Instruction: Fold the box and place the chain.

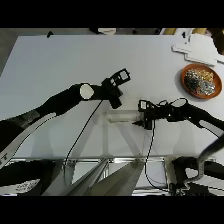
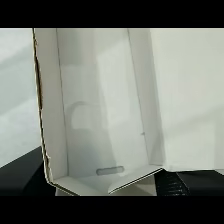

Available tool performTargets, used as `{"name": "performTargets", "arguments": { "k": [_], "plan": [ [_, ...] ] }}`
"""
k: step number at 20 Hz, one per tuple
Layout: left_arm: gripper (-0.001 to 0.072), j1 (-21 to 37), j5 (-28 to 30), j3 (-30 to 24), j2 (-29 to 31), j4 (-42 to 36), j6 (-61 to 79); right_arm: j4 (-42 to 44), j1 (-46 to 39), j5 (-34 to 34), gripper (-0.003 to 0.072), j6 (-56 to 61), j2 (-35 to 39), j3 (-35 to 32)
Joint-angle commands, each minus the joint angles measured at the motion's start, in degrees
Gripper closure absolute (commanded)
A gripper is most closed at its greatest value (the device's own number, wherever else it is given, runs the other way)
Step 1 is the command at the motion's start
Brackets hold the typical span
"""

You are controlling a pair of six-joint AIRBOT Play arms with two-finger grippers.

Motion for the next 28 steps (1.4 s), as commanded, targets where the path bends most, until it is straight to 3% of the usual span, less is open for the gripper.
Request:
{"name": "performTargets", "arguments": {
  "k": [1,5,8,12,14,15,18,20,21,28],
  "plan": [
    [0.0705,1.99,-0.37,0.04,-4.07,-3.98,-0.07,0.0,-0.02,0.02,0.0392,0.0,0.0,0.0],
    [0.0704,2.38,-2.56,0.04,-3.39,-3.13,-0.04,0.0,-0.02,0.0,0.0392,0.0,0.0,0.0],
    [0.0703,3.65,-7.02,0.04,3.3,1.75,-0.26,0.02,-0.02,0.0,0.0392,0.0,0.0,0.0],
    [0.0703,6.12,-26.71,0.02,12.83,11.91,-2.69,0.0,-0.02,0.0,0.0392,0.0,0.0,0.0],
    [0.0703,6.95,-37.59,-0.31,14.53,17.25,-4.98,0.0,-0.02,0.0,0.0392,0.0,0.0,0.0],
    [0.0701,7.54,-39.52,-1.2,14.64,17.9,-4.59,0.0,-0.02,0.0,0.0392,0.0,0.0,0.0],
    [0.0665,9.01,-34.01,-6.58,14.49,17.29,1.22,0.0,-0.02,0.02,0.0392,0.0,0.0,0.0],
    [0.0467,9.33,-29.31,-9.86,13.99,15.34,7.08,0.0,-0.02,0.02,0.0392,0.0,0.0,-0.02],
    [0.0428,9.31,-27.5,-10.95,13.46,14.69,9.53,0.02,-0.02,0.0,0.0391,0.0,0.0,0.0],
    [0.0429,9.07,-25.24,-12.07,7.8,10.62,22.69,0.0,-0.02,0.02,0.0391,0.0,0.0,0.0]
  ]
}}
